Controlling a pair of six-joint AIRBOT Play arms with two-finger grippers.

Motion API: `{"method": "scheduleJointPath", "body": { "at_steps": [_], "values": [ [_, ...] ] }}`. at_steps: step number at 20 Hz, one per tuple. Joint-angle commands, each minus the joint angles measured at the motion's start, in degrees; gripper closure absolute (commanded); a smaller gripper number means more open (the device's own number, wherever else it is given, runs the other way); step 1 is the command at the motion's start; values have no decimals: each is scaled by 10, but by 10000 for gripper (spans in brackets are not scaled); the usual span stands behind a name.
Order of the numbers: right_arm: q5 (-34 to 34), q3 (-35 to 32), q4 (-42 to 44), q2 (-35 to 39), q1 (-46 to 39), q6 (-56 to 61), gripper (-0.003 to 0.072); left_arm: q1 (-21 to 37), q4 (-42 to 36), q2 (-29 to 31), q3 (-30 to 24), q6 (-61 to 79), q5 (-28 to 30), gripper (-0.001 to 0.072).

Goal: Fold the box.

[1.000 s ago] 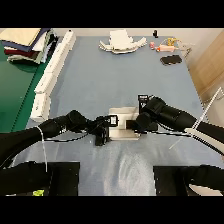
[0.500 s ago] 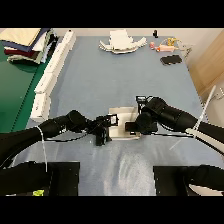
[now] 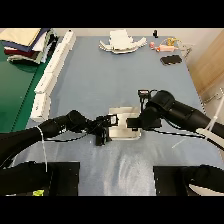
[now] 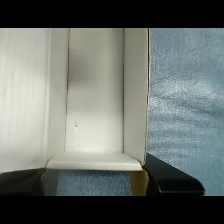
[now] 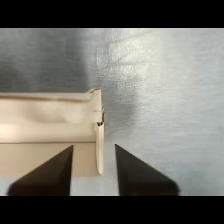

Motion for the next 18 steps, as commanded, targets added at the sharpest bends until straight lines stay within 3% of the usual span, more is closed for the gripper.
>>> {"method": "scheduleJointPath", "body": {
  "at_steps": [1,2,5,8,14,16,18],
  "values": [
    [-52,35,-16,48,0,-15,532,0,0,0,0,0,0,304],
    [-63,36,-27,66,-2,-21,685,0,0,0,0,0,0,304],
    [-115,32,-61,81,-56,-54,685,0,0,0,0,0,0,305],
    [-88,25,-11,47,-177,-163,686,0,0,0,0,0,0,305],
    [-13,28,395,-101,-417,-508,686,0,0,0,0,0,0,305],
    [-26,36,487,-155,-441,-602,685,0,0,0,0,0,0,305],
    [-88,57,567,-215,-440,-691,686,0,0,0,0,0,0,305]
  ]
}}
